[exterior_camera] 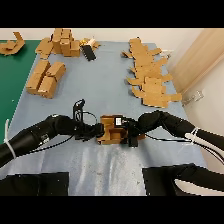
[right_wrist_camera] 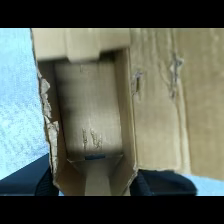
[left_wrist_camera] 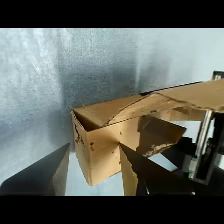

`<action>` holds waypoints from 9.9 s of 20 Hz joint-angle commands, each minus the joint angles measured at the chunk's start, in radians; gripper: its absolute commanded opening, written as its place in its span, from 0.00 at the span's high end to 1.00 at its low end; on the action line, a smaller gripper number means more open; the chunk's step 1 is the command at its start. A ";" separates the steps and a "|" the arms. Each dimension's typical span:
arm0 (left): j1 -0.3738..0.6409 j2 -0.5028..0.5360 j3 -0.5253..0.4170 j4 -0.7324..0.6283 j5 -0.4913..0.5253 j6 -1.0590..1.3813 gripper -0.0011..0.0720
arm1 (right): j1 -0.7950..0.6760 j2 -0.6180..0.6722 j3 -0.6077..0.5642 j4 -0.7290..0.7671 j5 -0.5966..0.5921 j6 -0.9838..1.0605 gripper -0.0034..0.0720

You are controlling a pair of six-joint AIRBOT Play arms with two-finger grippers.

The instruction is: Fold the box.

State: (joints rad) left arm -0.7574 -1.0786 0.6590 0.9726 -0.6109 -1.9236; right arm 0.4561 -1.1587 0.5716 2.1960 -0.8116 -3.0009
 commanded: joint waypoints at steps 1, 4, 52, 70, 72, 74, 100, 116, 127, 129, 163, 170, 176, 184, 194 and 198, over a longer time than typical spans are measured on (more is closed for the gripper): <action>-0.070 -0.086 0.117 0.219 -0.066 -0.156 0.34 | 0.001 0.000 0.000 0.000 -0.001 0.000 0.38; -0.094 -0.167 0.218 0.338 -0.185 -0.239 0.34 | 0.000 0.000 0.000 0.000 -0.001 0.000 0.38; -0.225 -0.386 0.443 0.492 -0.379 -0.474 0.25 | 0.000 0.000 0.000 0.000 -0.001 0.000 0.38; -0.213 -0.365 0.589 0.626 -0.614 -0.447 0.60 | 0.000 0.000 0.000 0.000 -0.001 0.000 0.38; -0.213 -0.365 0.589 0.626 -0.614 -0.447 0.60 | 0.000 0.000 0.000 0.000 -0.001 0.000 0.38; -0.213 -0.362 0.589 0.626 -0.613 -0.448 0.60 | 0.001 0.000 0.000 0.000 -0.001 0.000 0.38; -0.213 -0.395 0.586 0.689 -0.630 -0.444 0.97 | 0.001 0.000 0.000 0.000 -0.001 0.000 0.38; 0.172 0.047 0.138 0.526 -0.529 0.211 0.97 | 0.000 0.000 0.000 0.000 -0.027 0.000 0.38; 0.571 -0.200 0.085 -0.285 -0.057 1.463 0.97 | 0.000 0.000 0.000 0.000 -0.027 0.000 0.38; 0.462 -0.205 0.081 -0.274 -0.023 1.572 0.97 | 0.000 0.000 0.000 0.000 -0.027 0.000 0.38; 0.388 -0.106 -0.145 -0.610 -0.235 2.402 0.03 | 0.001 0.000 0.000 0.000 -0.027 0.000 0.38; 0.227 -0.127 -0.147 -0.610 -0.039 2.344 0.03 | 0.001 0.000 0.000 -0.001 -0.027 0.000 0.38; 0.170 -0.142 -0.144 -0.614 0.023 2.319 0.03 | 0.001 0.000 0.000 -0.001 -0.027 0.000 0.38; 0.140 -0.142 -0.143 -0.663 0.062 2.319 0.03 | 0.001 0.000 0.000 -0.001 -0.027 0.000 0.38; 0.140 -0.143 -0.143 -0.685 0.062 2.317 0.03 | 0.001 0.000 0.000 0.000 -0.027 0.000 0.38; 0.140 -0.142 -0.143 -0.684 0.058 2.316 0.03 | 0.001 0.000 0.001 0.000 -0.027 0.000 0.38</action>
State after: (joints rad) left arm -0.6186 -1.2205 0.5152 0.2893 -0.5510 0.3927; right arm 0.4557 -1.1587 0.5724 2.1952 -0.8391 -3.0009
